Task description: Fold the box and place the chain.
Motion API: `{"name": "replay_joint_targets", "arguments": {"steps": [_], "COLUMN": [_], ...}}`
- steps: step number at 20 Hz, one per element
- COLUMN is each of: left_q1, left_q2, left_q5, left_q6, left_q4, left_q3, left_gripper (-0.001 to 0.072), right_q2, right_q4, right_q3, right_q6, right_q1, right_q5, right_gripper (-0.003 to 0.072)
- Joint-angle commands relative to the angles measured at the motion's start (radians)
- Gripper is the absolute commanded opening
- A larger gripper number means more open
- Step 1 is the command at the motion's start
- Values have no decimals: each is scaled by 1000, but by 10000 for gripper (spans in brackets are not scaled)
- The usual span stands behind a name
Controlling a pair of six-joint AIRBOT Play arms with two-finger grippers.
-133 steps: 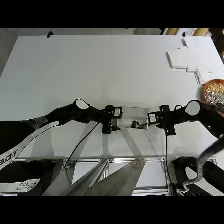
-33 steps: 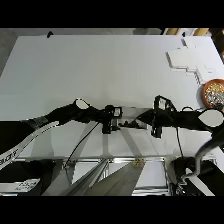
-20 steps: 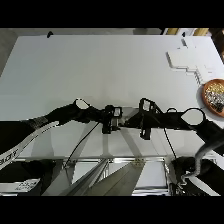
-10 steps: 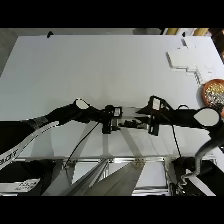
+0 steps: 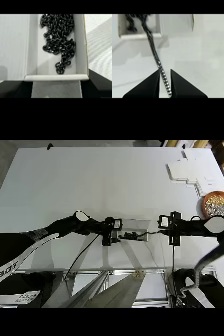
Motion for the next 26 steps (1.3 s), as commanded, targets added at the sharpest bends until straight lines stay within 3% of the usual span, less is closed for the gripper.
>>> {"name": "replay_joint_targets", "arguments": {"steps": [1, 8, 15, 18, 21, 24, 26], "left_q1": [0, 0, 0, 0, 0, 0, 0], "left_q2": [0, 0, 0, 0, 0, 0, 0], "left_q5": [0, 0, 0, 0, 0, 0, 0], "left_q6": [0, 0, 0, 0, 0, 0, 0], "left_q4": [0, 0, 0, 0, 0, 0, 0], "left_q3": [0, 0, 0, 0, 0, 0, 0], "left_gripper": [311, 311, 311, 311, 311, 311, 311], "right_q2": [-100, -233, -287, -287, -288, -288, -280], "right_q4": [-84, -83, -79, -79, -79, -79, -84], "right_q3": [-1, -1, -1, -1, -2, -2, -2], "right_q6": [-33, -149, -167, -167, -167, -167, -167], "right_q1": [-16, -16, -16, -16, -16, -16, 0], "right_q5": [-52, -110, -148, -158, -181, -143, -109], "right_gripper": [131, 128, 127, 74, 74, 16, 15]}}
